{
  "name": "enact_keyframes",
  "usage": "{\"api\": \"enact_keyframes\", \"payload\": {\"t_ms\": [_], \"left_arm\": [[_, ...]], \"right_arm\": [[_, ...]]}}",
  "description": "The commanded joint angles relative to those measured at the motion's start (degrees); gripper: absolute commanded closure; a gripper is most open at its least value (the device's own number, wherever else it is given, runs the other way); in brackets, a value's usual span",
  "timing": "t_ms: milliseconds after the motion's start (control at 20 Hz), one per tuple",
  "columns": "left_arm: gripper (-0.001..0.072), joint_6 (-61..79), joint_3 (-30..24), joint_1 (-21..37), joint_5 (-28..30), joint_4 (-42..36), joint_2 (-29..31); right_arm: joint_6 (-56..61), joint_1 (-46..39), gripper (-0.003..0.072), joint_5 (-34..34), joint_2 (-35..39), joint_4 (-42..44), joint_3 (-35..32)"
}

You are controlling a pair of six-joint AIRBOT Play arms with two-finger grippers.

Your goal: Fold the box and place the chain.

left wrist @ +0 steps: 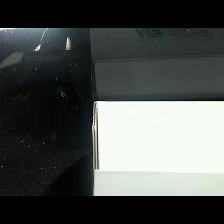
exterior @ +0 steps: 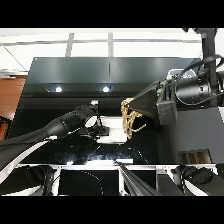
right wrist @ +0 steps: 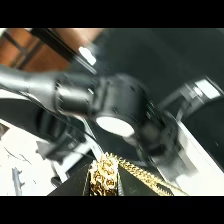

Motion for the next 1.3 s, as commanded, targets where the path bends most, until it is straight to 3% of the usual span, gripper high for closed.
{"api": "enact_keyframes", "payload": {"t_ms": [0,150,350,650,850,1050,1100,1150,1200,1250], "left_arm": [[0.0681,0.02,-0.02,0.02,0.02,0.0,0.0],[0.0682,0.02,-0.02,0.02,0.02,0.0,0.0],[0.0681,0.02,-0.02,0.02,0.02,0.0,0.0],[0.0681,0.02,-0.02,0.02,0.02,0.0,0.0],[0.0682,0.02,-0.02,0.04,0.07,0.07,0.0],[0.0681,0.02,-0.02,0.02,0.07,0.04,0.0],[0.0681,0.02,-0.02,0.02,0.07,0.04,0.0],[0.0681,0.02,-0.02,0.02,0.07,0.02,0.0],[0.0681,0.02,-0.02,0.02,0.09,0.04,0.0],[0.0681,0.02,-0.02,0.02,0.04,0.02,0.0]], "right_arm": [[-1.73,0.2,0.0679,-2.78,-0.63,3.63,-0.35],[-1.73,0.2,0.0679,-2.73,-2.08,2.82,-3.93],[-1.73,0.2,0.0679,-3.89,-3.89,1.22,-13.44],[-1.95,2.16,0.0677,-13.73,-6.71,0.68,-24.65],[-1.92,7.72,0.0676,-17.42,-13.79,-1.57,-25.29],[1.27,6.25,0.0666,-17.66,-16.41,-11.34,-25.29],[1.14,5.35,0.0563,-16.33,-16.41,-10.95,-25.29],[1.01,4.81,0.0197,-13.55,-16.41,-10.45,-25.27],[-1.4,4.44,0.0093,-9.05,-16.35,-10.34,-24.92],[-4.83,3.58,0.0093,-2.82,-15.98,-11.21,-24.13]]}}
